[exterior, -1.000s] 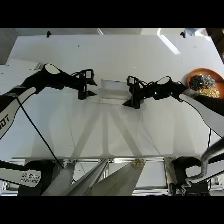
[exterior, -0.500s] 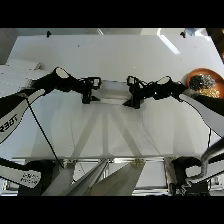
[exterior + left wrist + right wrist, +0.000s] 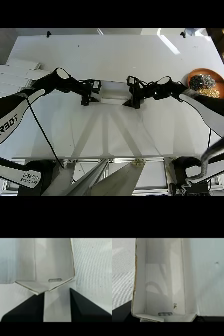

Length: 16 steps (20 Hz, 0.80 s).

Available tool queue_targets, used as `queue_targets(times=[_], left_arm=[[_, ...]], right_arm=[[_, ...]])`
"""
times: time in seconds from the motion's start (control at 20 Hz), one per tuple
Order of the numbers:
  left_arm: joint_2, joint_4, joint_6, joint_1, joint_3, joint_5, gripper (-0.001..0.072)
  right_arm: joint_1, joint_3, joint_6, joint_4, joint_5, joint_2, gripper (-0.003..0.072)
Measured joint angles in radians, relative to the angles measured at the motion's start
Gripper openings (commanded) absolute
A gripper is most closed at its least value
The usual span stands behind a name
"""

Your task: Fold the box and place the chain.

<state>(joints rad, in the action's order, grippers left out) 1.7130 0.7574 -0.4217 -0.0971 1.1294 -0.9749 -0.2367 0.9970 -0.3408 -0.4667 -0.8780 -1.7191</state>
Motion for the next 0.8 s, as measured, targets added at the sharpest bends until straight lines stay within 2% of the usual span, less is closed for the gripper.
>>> queue_targets(times=[0.05, 0.5, 0.55, 0.65, 0.8], left_arm=[[0.0, -0.002, -0.013, 0.0, 0.0, 0.0, 0.0278], [0.0, -0.109, -0.1, 0.0, 0.0, 0.005, 0.027], [0.0, -0.116, -0.102, 0.0, 0.0, 0.005, 0.0221], [0.0, -0.132, -0.107, 0.0, 0.0, 0.007, 0.0007], [0.0, -0.138, -0.111, 0.0, 0.0, -0.015, 0.0018]], right_arm=[[0.0, 0.0, 0.0, 0.0, 0.0, 0.0, 0.052], [0.0, 0.0, 0.001, 0.0, 0.0, 0.0, 0.052], [0.0, 0.0, 0.001, 0.0, 0.0, 0.0, 0.052], [0.0, 0.0, 0.0, 0.0, 0.0, 0.0, 0.052], [0.0, 0.0, 0.0, 0.0, 0.0, 0.0, 0.052]])
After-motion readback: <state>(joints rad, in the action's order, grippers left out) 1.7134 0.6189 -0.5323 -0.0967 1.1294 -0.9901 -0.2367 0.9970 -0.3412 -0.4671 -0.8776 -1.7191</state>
